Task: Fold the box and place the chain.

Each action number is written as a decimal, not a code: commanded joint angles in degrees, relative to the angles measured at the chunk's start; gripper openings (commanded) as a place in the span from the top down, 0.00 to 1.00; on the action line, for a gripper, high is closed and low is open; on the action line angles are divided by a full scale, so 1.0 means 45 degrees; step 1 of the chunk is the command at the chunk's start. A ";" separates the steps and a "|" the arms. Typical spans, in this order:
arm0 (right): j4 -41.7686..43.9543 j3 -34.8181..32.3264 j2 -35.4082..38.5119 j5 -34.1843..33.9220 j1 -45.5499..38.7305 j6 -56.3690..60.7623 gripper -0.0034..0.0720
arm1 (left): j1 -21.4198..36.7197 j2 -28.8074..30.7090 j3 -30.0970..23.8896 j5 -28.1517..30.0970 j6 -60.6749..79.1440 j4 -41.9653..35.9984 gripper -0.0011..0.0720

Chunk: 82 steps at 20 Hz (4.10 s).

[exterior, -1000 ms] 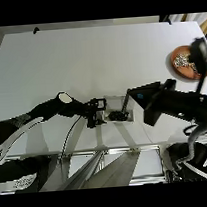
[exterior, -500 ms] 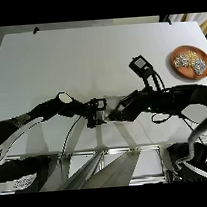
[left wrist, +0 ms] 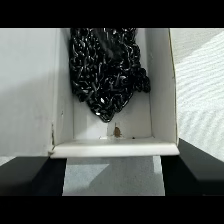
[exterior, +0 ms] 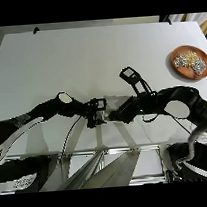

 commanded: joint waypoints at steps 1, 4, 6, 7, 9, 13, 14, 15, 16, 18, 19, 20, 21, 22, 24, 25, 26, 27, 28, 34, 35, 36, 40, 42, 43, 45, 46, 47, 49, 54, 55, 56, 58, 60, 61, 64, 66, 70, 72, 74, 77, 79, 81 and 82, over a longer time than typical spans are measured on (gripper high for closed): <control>0.0019 -0.0034 -0.0544 0.0340 0.0015 -0.0087 0.93 | 0.0000 0.0000 0.0005 0.0005 0.0000 0.0000 0.94; -0.0073 -0.0034 -0.0539 0.0340 0.0010 -0.0087 0.86 | 0.0000 0.0000 0.0005 0.0000 0.0000 0.0000 0.94; -0.0073 -0.0034 -0.0539 0.0350 0.0010 -0.0019 0.72 | 0.0000 0.0000 0.0005 0.0005 0.0000 0.0000 0.94; -0.0068 -0.0029 -0.0539 0.0393 0.0010 0.0078 0.63 | 0.0000 0.0000 0.0005 0.0005 0.0000 0.0000 0.94; -0.0083 0.0146 -0.0539 0.0831 0.0010 0.0350 0.57 | 0.0000 0.0000 0.0005 0.0005 0.0000 0.0000 0.94; -0.1112 0.2035 -0.0539 0.3220 -0.0384 0.0350 0.56 | 0.0000 0.0000 0.0005 0.0010 0.0000 0.0000 0.94; -0.1477 0.2725 -0.0539 0.3769 -0.0782 0.0340 0.61 | 0.0000 0.0000 0.0005 0.0005 0.0000 0.0000 0.94; -0.1797 0.3395 -0.0539 0.4148 -0.1277 0.0248 0.78 | 0.0000 0.0000 0.0005 0.0000 0.0000 0.0000 0.94; -0.1982 0.3929 -0.0539 0.4308 -0.1812 -0.0092 0.94 | 0.0000 0.0000 0.0005 0.0005 0.0000 0.0000 0.94; -0.1962 0.4551 -0.0544 0.4182 -0.3162 -0.1093 0.94 | 0.0000 0.0000 0.0005 0.0005 0.0000 0.0000 0.94; -0.1889 0.4585 -0.0583 0.3891 -0.3891 -0.1603 0.94 | 0.0000 0.0000 0.0005 0.0005 0.0000 0.0000 0.94; -0.1729 0.4585 -0.0753 0.3735 -0.4503 -0.2186 0.94 | 0.0000 0.0000 0.0005 0.0005 0.0000 0.0000 0.94; -0.1316 0.4585 -0.1083 0.3653 -0.5051 -0.3065 0.94 | 0.0000 0.0000 0.0005 0.0005 0.0000 0.0000 0.94; -0.0758 0.4585 -0.1511 0.3638 -0.5455 -0.4061 0.94 | 0.0000 0.0000 0.0005 0.0005 0.0000 0.0000 0.94; 0.0491 0.4580 -0.2613 0.3434 -0.5824 -0.5863 0.94 | 0.0000 0.0000 0.0005 0.0005 0.0000 0.0000 0.94; 0.1020 0.4580 -0.3245 0.3288 -0.5819 -0.6698 0.94 | 0.0000 0.0000 0.0005 0.0005 0.0000 0.0000 0.94; 0.1647 0.4580 -0.3837 0.3254 -0.5819 -0.7397 0.94 | 0.0000 0.0000 0.0005 0.0005 0.0000 0.0000 0.94; 0.2166 0.4585 -0.4483 0.3283 -0.5819 -0.7893 0.94 | 0.0000 0.0000 0.0005 0.0005 0.0000 0.0000 0.94; 0.2453 0.4580 -0.5037 0.3483 -0.5819 -0.8126 0.94 | 0.0000 0.0000 0.0005 0.0005 0.0000 0.0000 0.94; 0.2560 0.4585 -0.6722 0.5430 -0.5775 -0.8140 0.94 | 0.0000 0.0000 0.0005 0.0000 0.0000 0.0000 0.94; 0.2822 0.4585 -0.6664 0.5430 -0.5722 -0.8286 0.94 | 0.0000 0.0000 0.0005 0.0000 0.0000 0.0000 0.94; 0.3366 0.4585 -0.6601 0.5600 -0.5605 -0.8981 0.94 | 0.0000 0.0000 0.0005 0.0005 0.0000 0.0000 0.94; 0.4226 0.4585 -0.6261 0.6509 -0.4323 -1.1404 0.94 | 0.0000 0.0000 0.0005 0.0005 0.0000 0.0000 0.94; 0.3483 0.4585 -0.5887 0.6494 -0.3633 -1.1443 0.94 | 0.0000 0.0000 0.0005 0.0005 0.0000 0.0000 0.94; 0.3186 0.4585 -0.5639 0.6484 -0.3405 -1.1443 0.94 | 0.0000 0.0000 0.0005 0.0005 0.0000 0.0000 0.94; 0.2618 0.4585 -0.5197 0.6659 -0.3026 -1.1443 0.94 | 0.0000 0.0000 0.0005 0.0005 0.0000 0.0000 0.94; 0.2623 0.4580 -0.5124 0.6912 -0.2890 -1.1434 0.93 | 0.0000 0.0000 0.0005 0.0005 0.0000 0.0000 0.94; 0.2676 0.4580 -0.5119 0.7261 -0.2798 -1.1429 0.83 | 0.0000 0.0000 0.0005 0.0005 0.0000 0.0000 0.94; 0.2623 0.4498 -0.5115 0.7635 -0.2608 -1.1458 0.75 | 0.0000 0.0000 0.0005 0.0005 0.0000 0.0000 0.94; 0.1457 0.4425 -0.5110 0.6426 -0.1404 -1.1531 0.49 | 0.0000 0.0000 0.0005 0.0005 0.0000 0.0000 0.94; 0.1370 0.4425 -0.5110 0.6319 -0.1234 -1.1531 0.49 | 0.0000 0.0000 0.0005 0.0005 0.0000 0.0000 0.94; 0.1394 0.4420 -0.5110 0.6290 -0.1117 -1.1531 0.49 | 0.0000 0.0000 0.0005 0.0005 0.0000 0.0000 0.94; 0.1428 0.4056 -0.4906 0.5697 -0.0962 -1.1710 0.49 | 0.0000 0.0000 0.0005 0.0005 0.0000 0.0000 0.94; 0.1758 0.3143 -0.4289 0.4386 -0.0967 -1.2274 0.49 | 0.0000 0.0000 0.0005 0.0005 0.0000 0.0000 0.94; 0.1807 0.2647 -0.3929 0.3803 -0.0962 -1.2473 0.49 | 0.0000 0.0000 0.0005 0.0005 0.0000 0.0000 0.94; 0.1914 0.1467 -0.3109 0.2885 -0.0962 -1.2468 0.49 | 0.0000 0.0000 0.0005 0.0005 0.0000 0.0000 0.94; 0.2331 0.1088 -0.3079 0.2623 -0.0869 -1.2468 0.49 | 0.0000 0.0000 0.0005 0.0005 0.0000 0.0000 0.94; 0.2356 0.0903 -0.3079 0.1234 -0.0325 -1.2463 0.49 | 0.0000 0.0000 0.0005 0.0005 0.0000 0.0000 0.94; 0.2317 0.0903 -0.3079 0.1137 -0.0321 -1.2410 0.49 | 0.0000 0.0000 0.0005 0.0005 0.0000 0.0000 0.94; 0.1957 0.0903 -0.3079 0.1302 -0.0321 -1.2356 0.49 | 0.0000 0.0000 0.0005 0.0005 0.0000 0.0000 0.94; 0.1447 0.0903 -0.3079 0.1428 -0.0321 -1.2318 0.49 | 0.0000 0.0000 0.0005 0.0005 0.0000 0.0000 0.94; 0.1399 0.0903 -0.3079 0.1462 -0.0345 -1.2318 0.49 | 0.0000 0.0000 0.0005 0.0005 0.0000 0.0000 0.94; 0.1214 0.0903 -0.3079 0.1637 -0.0364 -1.2318 0.49 | 0.0000 0.0000 0.0005 0.0005 0.0000 0.0000 0.94; 0.1122 0.0903 -0.3079 0.1749 -0.0359 -1.2313 0.49 | 0.0000 0.0000 0.0005 0.0005 0.0000 0.0000 0.94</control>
